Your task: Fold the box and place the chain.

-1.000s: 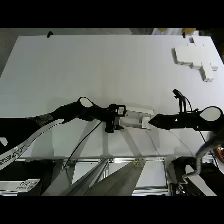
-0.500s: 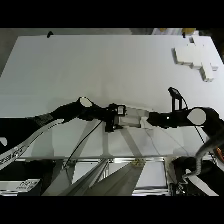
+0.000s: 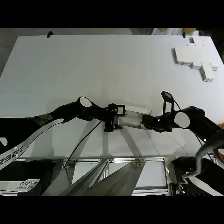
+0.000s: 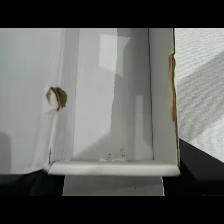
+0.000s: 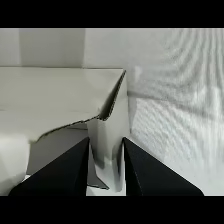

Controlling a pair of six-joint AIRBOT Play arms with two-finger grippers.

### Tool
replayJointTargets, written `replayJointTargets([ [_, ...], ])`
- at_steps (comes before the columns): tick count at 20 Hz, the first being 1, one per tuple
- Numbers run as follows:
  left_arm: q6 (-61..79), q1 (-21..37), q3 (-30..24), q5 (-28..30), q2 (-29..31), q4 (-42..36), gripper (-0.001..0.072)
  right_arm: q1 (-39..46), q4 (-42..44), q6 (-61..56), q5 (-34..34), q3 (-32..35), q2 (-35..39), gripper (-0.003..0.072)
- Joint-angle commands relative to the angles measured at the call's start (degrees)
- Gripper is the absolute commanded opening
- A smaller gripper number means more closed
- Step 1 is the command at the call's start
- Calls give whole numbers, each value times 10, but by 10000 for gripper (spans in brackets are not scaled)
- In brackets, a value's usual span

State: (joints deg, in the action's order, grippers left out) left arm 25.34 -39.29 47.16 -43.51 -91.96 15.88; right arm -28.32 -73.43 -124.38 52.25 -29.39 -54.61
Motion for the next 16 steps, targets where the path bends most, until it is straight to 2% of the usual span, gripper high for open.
replayJointTargets([
  [1,0,0,1,0,0,-2,390,-32,-40,-85,-8,-5,-26,216],
  [6,0,0,1,0,0,-2,390,-49,-80,-108,-5,-52,-66,216],
  [10,0,0,1,0,0,-2,390,-49,-108,-132,-4,-56,-67,222],
  [11,0,0,1,0,0,-2,390,-49,-108,-132,-4,-56,-67,263],
  [12,0,0,1,0,0,-2,390,-49,-108,-132,-2,-56,-67,370],
  [13,0,0,1,0,0,-2,390,-49,-108,-130,3,-56,-67,420],
  [15,0,0,1,0,0,-2,390,-49,-108,-92,19,-56,-67,424],
  [16,0,0,1,0,0,-2,390,-49,-109,-72,29,-56,-67,500],
])
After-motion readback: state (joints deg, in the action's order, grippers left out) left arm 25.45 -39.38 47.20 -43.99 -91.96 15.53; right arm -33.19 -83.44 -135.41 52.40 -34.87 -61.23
